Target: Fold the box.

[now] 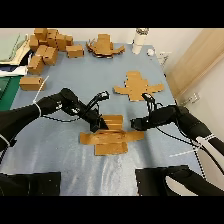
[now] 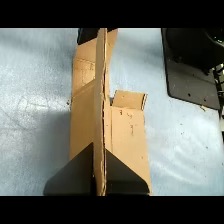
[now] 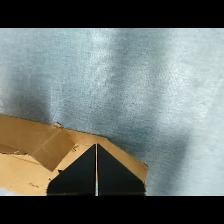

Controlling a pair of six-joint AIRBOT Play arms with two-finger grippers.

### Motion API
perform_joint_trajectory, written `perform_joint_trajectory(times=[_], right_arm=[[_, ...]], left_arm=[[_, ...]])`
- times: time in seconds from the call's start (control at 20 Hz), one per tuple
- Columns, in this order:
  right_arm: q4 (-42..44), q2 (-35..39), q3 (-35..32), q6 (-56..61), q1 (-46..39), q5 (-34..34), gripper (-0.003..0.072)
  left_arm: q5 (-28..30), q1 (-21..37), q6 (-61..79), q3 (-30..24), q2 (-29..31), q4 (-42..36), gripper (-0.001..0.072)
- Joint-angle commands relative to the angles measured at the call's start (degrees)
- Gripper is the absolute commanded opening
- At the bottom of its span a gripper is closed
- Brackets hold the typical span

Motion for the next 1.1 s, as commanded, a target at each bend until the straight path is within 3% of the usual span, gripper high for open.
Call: perform_joint_trajectory(times=[0.0,0.85,1.05], right_arm=[[-0.37,0.11,0.11,-0.02,0.04,0.04,0.0004],[-0.72,0.11,0.11,-0.02,0.04,-0.15,0.0004],[-0.61,3.23,0.15,0.0,0.04,-4.55,0.0004]], left_arm=[[-0.83,0.22,-0.44,0.24,0.28,0.02,0.0011],[1.9,0.22,0.7,-0.11,-0.98,-0.52,0.0012],[1.64,0.22,0.52,-0.11,-0.98,-0.31,0.0012]])
